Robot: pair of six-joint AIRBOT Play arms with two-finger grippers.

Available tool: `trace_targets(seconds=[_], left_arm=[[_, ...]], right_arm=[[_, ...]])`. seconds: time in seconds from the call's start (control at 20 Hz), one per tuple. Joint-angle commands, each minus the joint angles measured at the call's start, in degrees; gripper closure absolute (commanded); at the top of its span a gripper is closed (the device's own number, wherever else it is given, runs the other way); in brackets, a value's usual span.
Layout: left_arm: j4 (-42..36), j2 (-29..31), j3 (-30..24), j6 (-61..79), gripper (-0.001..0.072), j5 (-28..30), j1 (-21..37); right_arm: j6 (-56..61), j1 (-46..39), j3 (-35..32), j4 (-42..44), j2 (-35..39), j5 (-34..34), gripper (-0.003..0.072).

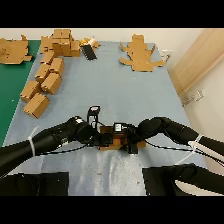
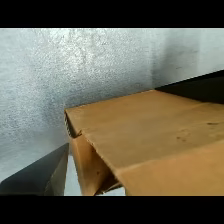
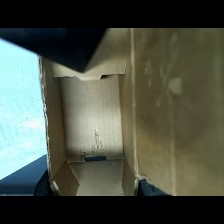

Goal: Fold the box.

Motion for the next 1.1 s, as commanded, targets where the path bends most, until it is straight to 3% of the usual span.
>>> trace_targets(seconds=[0.0, 0.25, 0.5, 0.85, 0.95, 1.05], left_arm=[[3.65, -2.69, 1.77, -3.58, 0.0216, -2.82, -0.68], [6.01, -3.58, 2.34, -5.38, 0.0216, -4.48, -0.68], [8.11, -8.46, 8.11, -5.35, 0.0217, -10.93, -0.72], [8.04, -9.53, 9.51, -5.35, 0.0226, -10.16, -0.76], [8.04, -9.77, 9.51, -5.27, 0.0372, -10.16, -1.11], [7.78, -10.47, 9.51, -5.33, 0.0376, -10.19, -1.68]], right_arm=[[0.02, 0.04, -0.04, 0.0, 0.0, -0.33, 0.0249], [0.02, 0.04, -0.04, 0.0, 0.0, -0.33, 0.025], [0.0, 0.04, -0.04, 0.0, 0.0, -0.37, 0.0249], [0.0, 0.04, -0.04, 0.0, 0.0, -0.39, 0.0249], [0.02, 0.04, -0.04, 0.0, 0.0, -0.37, 0.0249], [0.0, 0.04, -0.04, 0.0, 0.0, -0.37, 0.0249]])
